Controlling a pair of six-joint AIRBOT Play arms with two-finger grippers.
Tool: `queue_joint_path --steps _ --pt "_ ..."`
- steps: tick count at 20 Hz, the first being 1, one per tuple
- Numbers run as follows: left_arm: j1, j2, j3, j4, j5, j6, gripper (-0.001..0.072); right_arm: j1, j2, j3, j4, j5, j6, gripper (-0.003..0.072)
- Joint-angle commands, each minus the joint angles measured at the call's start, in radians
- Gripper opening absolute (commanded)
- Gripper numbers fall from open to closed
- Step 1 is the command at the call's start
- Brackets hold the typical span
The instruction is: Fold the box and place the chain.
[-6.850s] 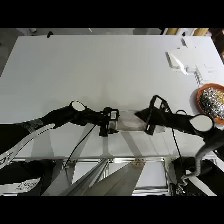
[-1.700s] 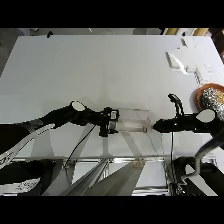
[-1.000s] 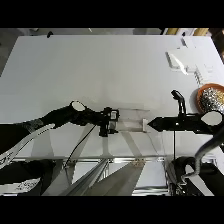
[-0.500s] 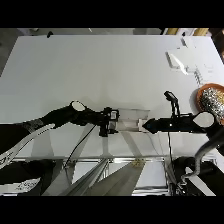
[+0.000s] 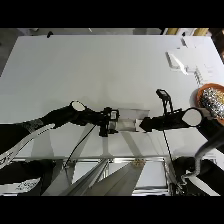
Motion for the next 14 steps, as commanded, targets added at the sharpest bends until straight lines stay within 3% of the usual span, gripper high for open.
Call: queue_joint_path --steps 1,8,14 --pt "0.0 0.0 0.001 0.0 0.0 0.0 0.0321 0.1 -0.071 0.06 -0.157 0.025 0.221 0.0413" --pt "0.0 0.0 0.001 0.0 0.0 0.0 0.0321 0.225 -0.222 0.192 -0.312 0.089 0.426 0.0406" --pt "0.0 0.0 0.001 0.0 0.0 0.0 0.0321 0.27 -0.307 0.231 -0.428 0.173 0.556 0.0376"
